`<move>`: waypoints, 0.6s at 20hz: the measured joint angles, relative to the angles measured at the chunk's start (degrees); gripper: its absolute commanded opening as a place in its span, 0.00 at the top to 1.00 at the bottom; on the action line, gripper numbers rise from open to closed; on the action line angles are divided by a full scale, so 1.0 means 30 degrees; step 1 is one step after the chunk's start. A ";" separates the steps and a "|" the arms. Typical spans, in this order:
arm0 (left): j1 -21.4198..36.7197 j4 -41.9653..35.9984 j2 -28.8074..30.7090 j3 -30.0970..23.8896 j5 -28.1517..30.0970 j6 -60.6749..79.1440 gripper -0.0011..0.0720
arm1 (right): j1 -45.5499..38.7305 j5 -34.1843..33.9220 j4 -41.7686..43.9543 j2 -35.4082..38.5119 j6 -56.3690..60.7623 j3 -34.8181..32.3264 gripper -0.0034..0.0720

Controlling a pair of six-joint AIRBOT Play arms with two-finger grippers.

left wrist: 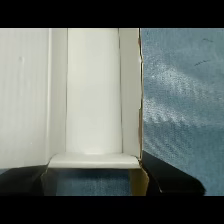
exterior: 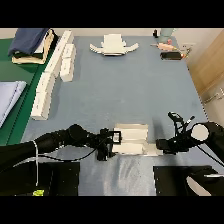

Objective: Fold the box.

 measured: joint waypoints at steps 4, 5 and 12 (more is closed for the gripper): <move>0.0000 0.0015 0.0007 0.0000 0.0007 -0.0007 0.27 | -0.0015 -0.0226 0.1166 -0.0102 -0.0736 -0.0095 0.95; 0.0000 0.0029 0.0007 -0.0007 -0.0015 -0.0007 0.27 | -0.0029 -0.0233 0.1479 -0.0102 -0.0969 -0.0109 0.95; 0.0000 -0.0022 0.0000 0.0000 0.0022 0.0000 0.27 | 0.0000 -0.0379 0.3191 0.0007 -0.1851 -0.0080 0.95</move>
